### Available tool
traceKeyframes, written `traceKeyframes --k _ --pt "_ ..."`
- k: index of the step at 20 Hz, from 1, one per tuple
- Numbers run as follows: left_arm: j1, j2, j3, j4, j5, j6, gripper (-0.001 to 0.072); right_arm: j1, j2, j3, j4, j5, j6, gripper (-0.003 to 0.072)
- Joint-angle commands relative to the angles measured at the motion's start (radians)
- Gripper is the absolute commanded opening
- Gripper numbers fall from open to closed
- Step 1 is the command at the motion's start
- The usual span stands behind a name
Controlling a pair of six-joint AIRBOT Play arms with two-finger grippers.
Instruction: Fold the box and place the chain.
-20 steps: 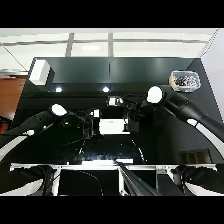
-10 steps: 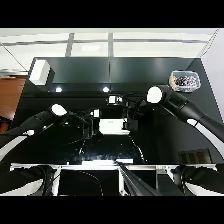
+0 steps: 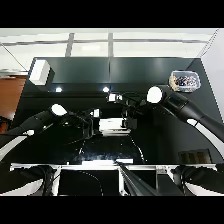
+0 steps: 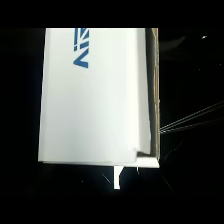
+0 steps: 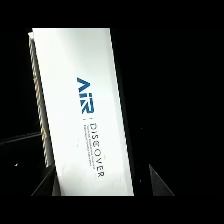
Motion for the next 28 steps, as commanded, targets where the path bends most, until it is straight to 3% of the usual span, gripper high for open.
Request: traceKeyframes --k 1,5,6,7,11,12,28 --pt "0.0 0.0 0.0 0.0 -0.001 0.0 0.036 0.0 0.0 0.001 0.007 0.008 0.014 0.068" --pt "0.0 0.0 0.0 0.0 -0.001 0.0 0.036 0.0 0.0 0.001 0.007 0.021 0.014 0.0677" --pt "0.0 0.0 0.0 0.0 -0.001 0.0 0.036 0.0 0.0 0.0 0.007 0.021 0.015 0.0618" --pt "0.0 0.0 0.0 0.0 -0.001 0.0 0.036 0.0 0.0 0.0 0.007 0.021 0.026 0.0492" --pt "0.0 0.0 0.0 0.0 -0.001 0.0 0.036 0.0 0.0 0.001 0.007 0.024 0.034 0.049" --pt "0.0 0.0 0.0 0.0 -0.001 0.0 0.036 0.0 0.0 0.0 0.007 0.026 0.04 0.0419" --pt "0.0 0.0 0.0 0.0 -0.001 0.0 0.036 0.013 -0.01 -0.01 0.006 0.043 0.068 0.0419"
